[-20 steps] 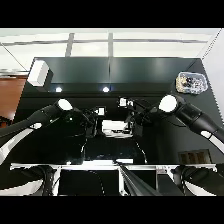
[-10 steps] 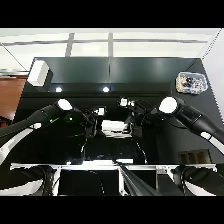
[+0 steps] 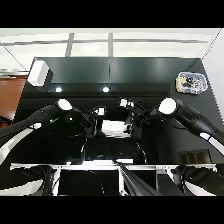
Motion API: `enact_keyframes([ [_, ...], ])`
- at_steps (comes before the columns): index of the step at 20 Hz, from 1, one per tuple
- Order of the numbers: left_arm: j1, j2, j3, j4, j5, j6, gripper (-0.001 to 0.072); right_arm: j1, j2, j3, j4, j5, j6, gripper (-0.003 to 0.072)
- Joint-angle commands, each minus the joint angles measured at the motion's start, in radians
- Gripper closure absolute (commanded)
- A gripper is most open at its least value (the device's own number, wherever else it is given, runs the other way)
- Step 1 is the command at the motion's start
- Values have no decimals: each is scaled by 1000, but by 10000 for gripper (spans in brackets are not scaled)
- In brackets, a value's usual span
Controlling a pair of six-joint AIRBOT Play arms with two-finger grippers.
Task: Fold the box and place the chain.
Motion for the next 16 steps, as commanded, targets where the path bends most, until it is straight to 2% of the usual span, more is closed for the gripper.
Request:
enact_keyframes([
  [1, 0, 0, 0, 0, 1, -1, 307, 0, -6, -23, -2, -16, 14, 309],
  [5, 0, 0, 0, 0, 1, -1, 307, -5, 11, -7, -3, 13, 61, 326],
  [8, 0, 0, 0, 0, 1, -1, 307, -55, 75, 49, 4, 104, 311, 328],
  [9, 0, 0, 0, 0, 1, -1, 307, -79, 93, 47, 11, 131, 424, 405],
  [10, 0, 0, 0, 0, 1, -1, 307, -97, 96, 34, 38, 163, 501, 583],
  [11, 0, 0, 0, 0, 1, -1, 308, -102, 95, 0, 109, 166, 517, 673],
  [14, 0, 0, 0, 0, 1, -1, 308, -101, 85, -119, 397, 61, 481, 671],
  [16, 0, 0, 0, 0, 1, -1, 307, -101, 59, -163, 494, -26, 481, 671],
])
